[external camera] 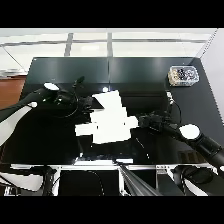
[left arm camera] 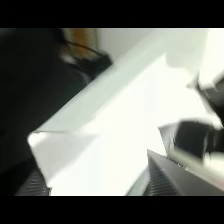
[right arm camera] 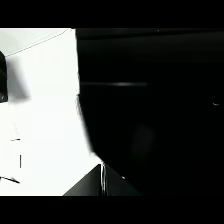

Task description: Fold the box and place the chain.

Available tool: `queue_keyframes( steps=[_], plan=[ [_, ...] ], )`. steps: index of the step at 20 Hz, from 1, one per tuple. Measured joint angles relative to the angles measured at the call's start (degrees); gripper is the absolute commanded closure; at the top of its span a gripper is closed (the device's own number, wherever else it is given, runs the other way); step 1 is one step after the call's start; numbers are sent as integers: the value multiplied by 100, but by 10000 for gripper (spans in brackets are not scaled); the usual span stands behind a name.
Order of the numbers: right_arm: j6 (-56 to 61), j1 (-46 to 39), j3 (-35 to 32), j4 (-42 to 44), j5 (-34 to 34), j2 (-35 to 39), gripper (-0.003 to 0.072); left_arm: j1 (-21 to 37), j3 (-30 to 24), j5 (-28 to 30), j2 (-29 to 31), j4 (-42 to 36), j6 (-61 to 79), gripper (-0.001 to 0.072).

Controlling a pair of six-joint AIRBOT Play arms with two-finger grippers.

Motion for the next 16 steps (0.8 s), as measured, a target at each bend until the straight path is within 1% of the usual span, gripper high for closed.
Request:
queue_keyframes(
  steps=[1, 2, 3, 4, 6, 7, 8, 9, 10, 11, 13, 14, 16],
  plan=[
    [0, 0, 0, -2, 4, 0, 665, -37, 101, -258, -72, 57, 229, 249],
    [0, 0, 0, -2, 9, 0, 665, -68, 184, -455, -127, 208, 411, 278],
    [0, 0, 0, -2, 17, 0, 666, -94, 251, -675, -170, 420, 568, 339],
    [0, 0, 0, -2, 22, 0, 665, -116, 304, -831, -197, 619, 713, 384],
    [0, 0, 0, -2, 22, 0, 665, -138, 358, -1025, -234, 920, 981, 535],
    [0, 0, 0, -2, 22, 0, 665, -149, 382, -1062, -245, 992, 1128, 554],
    [-2, 0, 0, -2, 22, 0, 663, -151, 396, -1134, -254, 1019, 1272, 640],
    [-2, 0, 0, -9, 24, 0, 545, -160, 407, -1141, -260, 1054, 1403, 679],
    [0, 2, 0, -20, 20, 0, 192, -160, 417, -1182, -262, 1036, 1543, 680],
    [0, 0, 0, -37, 17, 0, -23, -162, 422, -1174, -267, 1032, 1639, 681],
    [-13, -63, 46, -153, 76, 13, -26, -162, 428, -1178, -238, 1014, 1759, 684],
    [-17, -157, 144, -361, 195, 35, -26, -162, 428, -1182, -181, 1043, 1794, 685],
    [-33, -409, 481, -1191, 664, 74, -26, -162, 354, -1163, 74, 1145, 1779, 684]
  ],
)
